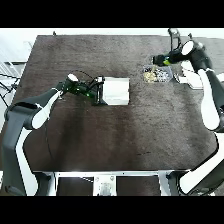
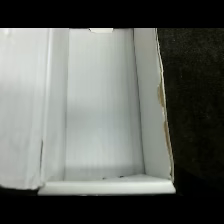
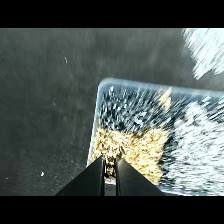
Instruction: Fold the box and place the chain.
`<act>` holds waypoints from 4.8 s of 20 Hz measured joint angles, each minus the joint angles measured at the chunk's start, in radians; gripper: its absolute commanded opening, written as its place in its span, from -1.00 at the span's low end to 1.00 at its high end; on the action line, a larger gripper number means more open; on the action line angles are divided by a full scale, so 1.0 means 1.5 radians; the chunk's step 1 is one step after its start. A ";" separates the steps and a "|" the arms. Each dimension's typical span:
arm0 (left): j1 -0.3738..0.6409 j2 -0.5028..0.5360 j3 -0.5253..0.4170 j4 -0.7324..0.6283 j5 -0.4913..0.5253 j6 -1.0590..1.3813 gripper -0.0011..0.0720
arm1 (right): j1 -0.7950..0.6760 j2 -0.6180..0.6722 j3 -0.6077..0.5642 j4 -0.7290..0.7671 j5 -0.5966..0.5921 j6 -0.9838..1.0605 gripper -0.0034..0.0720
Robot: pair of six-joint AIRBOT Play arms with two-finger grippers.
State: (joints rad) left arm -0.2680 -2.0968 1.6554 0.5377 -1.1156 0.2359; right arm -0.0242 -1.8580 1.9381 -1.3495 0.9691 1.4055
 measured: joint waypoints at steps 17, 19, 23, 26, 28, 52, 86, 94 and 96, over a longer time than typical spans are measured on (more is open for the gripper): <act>0.000 0.000 0.000 0.000 0.000 0.000 0.49 | 0.039 0.265 0.002 -0.008 0.026 -0.077 -0.88; 0.000 0.000 0.000 0.000 0.000 0.000 0.49 | 0.055 0.285 0.002 -0.008 0.066 -0.084 -0.88; 0.000 0.000 0.000 0.000 0.000 0.000 0.49 | 0.104 0.304 0.000 -0.008 0.153 -0.088 -0.88; 0.000 0.000 0.000 0.000 0.000 0.000 0.49 | 0.157 0.308 -0.008 -0.008 0.197 -0.089 -0.88; 0.000 0.000 0.000 0.000 0.000 0.000 0.49 | 0.196 0.310 -0.022 -0.008 0.211 -0.090 -0.88; 0.000 0.000 0.000 0.000 0.000 0.000 0.49 | 0.345 0.186 -0.428 0.167 -0.201 -0.103 -0.62; 0.000 0.000 0.000 0.000 0.001 0.000 0.49 | 0.067 0.083 -0.454 0.363 0.031 -1.015 -0.14; 0.000 0.000 0.000 0.000 0.001 0.000 0.49 | 0.081 0.063 -0.454 0.374 -0.009 -1.062 -0.24; 0.000 0.000 0.000 0.000 0.001 0.000 0.49 | 0.081 0.062 -0.454 0.375 -0.018 -1.064 -0.24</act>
State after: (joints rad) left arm -0.2680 -2.0968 1.6554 0.5381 -1.1149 0.2363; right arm 0.0971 -1.7653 1.2572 -0.7872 0.9424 -0.1905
